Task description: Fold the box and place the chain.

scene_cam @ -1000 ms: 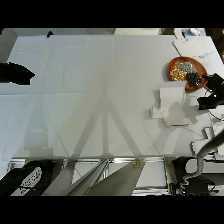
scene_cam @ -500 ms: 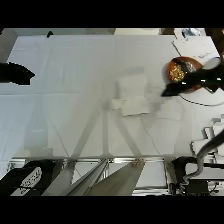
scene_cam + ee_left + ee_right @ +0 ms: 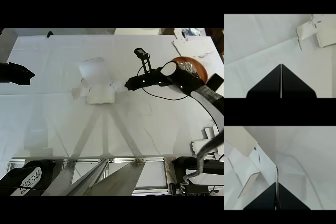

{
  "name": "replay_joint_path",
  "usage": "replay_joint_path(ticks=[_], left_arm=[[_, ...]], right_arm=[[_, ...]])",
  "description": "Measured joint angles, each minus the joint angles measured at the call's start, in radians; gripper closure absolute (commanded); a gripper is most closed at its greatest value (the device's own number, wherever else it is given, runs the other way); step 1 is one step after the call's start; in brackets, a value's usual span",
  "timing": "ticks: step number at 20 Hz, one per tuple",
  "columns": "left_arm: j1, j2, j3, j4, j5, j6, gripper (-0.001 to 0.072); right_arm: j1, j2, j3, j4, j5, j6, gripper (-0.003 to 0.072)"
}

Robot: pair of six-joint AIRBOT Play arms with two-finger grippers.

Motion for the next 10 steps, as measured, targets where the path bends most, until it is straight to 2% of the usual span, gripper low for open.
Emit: replay_joint_path(ticks=[5, 10], left_arm=[[0.0, 0.0, 0.0, 0.0, 0.0, 0.0, 0.0696], [0.0, 0.0, 0.0, 0.0, 0.0, 0.0, 0.0696]], right_arm=[[-0.014, 0.007, -0.11, 0.027, -0.147, -0.044, 0.0672], [-0.067, 0.008, -0.167, 0.017, -0.18, -0.106, 0.0673]])
